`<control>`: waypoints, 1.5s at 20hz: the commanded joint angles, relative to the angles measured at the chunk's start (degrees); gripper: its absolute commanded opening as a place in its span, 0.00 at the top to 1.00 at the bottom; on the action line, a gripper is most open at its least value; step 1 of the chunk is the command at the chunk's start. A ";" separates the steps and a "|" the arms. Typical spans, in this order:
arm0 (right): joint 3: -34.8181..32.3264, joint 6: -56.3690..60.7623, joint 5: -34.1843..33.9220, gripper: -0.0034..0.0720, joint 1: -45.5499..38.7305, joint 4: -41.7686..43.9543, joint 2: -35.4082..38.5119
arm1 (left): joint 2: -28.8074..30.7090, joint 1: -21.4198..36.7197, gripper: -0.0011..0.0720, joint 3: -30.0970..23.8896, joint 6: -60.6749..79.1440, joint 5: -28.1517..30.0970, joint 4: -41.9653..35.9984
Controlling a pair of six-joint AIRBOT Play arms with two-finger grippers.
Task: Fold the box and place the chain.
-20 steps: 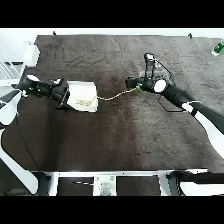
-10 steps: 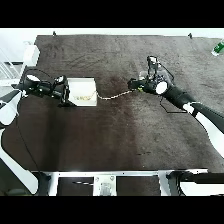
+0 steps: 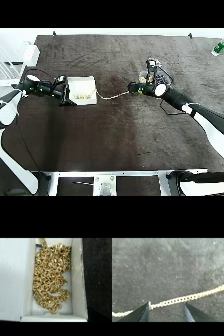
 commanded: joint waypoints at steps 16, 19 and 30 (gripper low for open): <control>0.68 15.82 -13.73 0.45 -2.71 1.44 -9.57 | 0.00 0.04 0.26 0.04 -0.07 -0.22 -0.28; 4.31 15.82 -13.64 0.84 -2.69 1.51 -11.91 | 0.02 0.04 0.26 0.04 -0.07 -0.20 -0.48; 3.89 4.87 -11.61 0.94 7.98 0.63 14.38 | 0.00 0.04 0.26 0.04 -0.09 -0.15 -0.48</control>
